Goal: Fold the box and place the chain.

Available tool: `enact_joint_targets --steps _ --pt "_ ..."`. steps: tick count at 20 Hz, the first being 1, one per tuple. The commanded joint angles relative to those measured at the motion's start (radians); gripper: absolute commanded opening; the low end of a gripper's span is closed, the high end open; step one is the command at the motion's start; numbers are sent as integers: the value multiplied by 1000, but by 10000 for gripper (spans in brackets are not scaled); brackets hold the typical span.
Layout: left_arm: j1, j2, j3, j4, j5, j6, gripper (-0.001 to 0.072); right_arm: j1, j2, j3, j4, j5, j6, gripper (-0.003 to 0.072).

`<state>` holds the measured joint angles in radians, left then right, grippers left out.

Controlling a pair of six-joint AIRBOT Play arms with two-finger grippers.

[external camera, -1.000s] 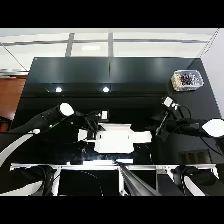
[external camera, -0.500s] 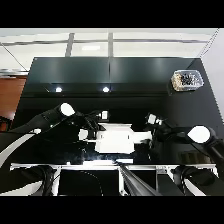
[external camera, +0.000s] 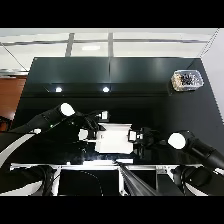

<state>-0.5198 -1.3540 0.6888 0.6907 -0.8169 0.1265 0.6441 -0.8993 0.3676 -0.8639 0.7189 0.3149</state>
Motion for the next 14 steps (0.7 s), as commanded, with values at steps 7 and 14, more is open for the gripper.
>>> enact_joint_targets --steps 7,14 --pt "0 -1 0 0 0 0 26 93 -33 0 -5 -60 -20 593" --pt "0 -1 0 0 0 0 27 154 -58 0 -5 -61 -47 593"
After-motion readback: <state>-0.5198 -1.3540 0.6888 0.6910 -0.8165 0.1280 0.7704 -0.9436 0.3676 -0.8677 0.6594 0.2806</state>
